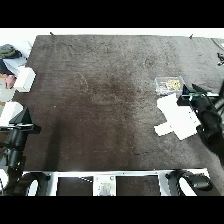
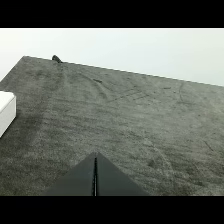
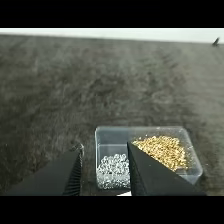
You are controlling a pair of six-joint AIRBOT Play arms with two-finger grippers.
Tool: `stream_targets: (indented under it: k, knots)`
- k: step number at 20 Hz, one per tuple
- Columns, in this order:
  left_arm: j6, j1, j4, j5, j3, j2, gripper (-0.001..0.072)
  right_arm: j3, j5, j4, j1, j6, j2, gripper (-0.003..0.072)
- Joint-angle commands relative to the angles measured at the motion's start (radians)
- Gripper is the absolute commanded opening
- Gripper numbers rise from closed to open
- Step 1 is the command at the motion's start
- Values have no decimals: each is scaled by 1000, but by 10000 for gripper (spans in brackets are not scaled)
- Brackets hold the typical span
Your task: Fold the box and place the chain.
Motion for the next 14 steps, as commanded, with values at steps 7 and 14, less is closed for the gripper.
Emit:
stream_targets:
  k: [7, 14]
  knots:
    - [0, 0, 0, 0, 1, 1, 12, 544, 1108, -881, -726, 635, -582, 350]
    - [1, 0, 0, 0, 1, 1, 12, 982, 1303, -1044, -851, 609, -912, 349]
